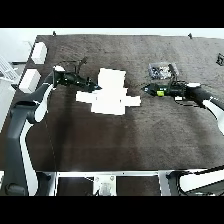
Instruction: Fold the box and place the chain.
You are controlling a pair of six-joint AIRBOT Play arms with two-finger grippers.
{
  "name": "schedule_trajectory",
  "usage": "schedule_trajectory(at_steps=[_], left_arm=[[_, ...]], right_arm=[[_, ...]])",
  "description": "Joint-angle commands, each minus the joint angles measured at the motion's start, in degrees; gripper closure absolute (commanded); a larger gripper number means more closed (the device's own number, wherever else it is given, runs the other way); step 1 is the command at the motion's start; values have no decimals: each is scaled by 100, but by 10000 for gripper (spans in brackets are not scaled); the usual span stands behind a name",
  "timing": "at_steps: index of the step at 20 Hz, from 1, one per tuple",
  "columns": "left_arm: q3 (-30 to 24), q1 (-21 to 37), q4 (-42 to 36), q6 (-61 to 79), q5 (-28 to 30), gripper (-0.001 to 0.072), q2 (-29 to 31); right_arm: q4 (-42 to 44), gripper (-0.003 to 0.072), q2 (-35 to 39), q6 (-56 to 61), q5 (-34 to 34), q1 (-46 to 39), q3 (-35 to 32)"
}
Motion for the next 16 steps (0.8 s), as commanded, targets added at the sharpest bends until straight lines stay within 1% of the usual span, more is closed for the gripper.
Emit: schedule_trajectory(at_steps=[1, 3, 6, 8, 9, 11, 16], left_arm=[[-203, 2, -229, 791, -31, 694, 74], [-584, 4, -278, 1283, 101, 694, 273], [-1412, 2, -466, 2118, 728, 694, 684], [-1963, 2, -483, 2638, 1239, 694, 905], [-2127, 2, -507, 2785, 1305, 694, 920], [-2308, 2, -608, 3141, 1314, 694, 916], [-2310, 2, -710, 3399, 1335, 694, 894]], right_arm=[[20, 515, 129, -114, -42, -136, -13], [20, 515, 129, -144, -87, 0, -13], [20, 516, 129, -254, -339, 173, -13], [17, 515, 129, -271, -369, 212, -13], [17, 516, 129, -271, -365, 223, -13], [15, 515, 129, -273, -363, 221, -13], [17, 516, 129, -396, -358, 221, -13]])
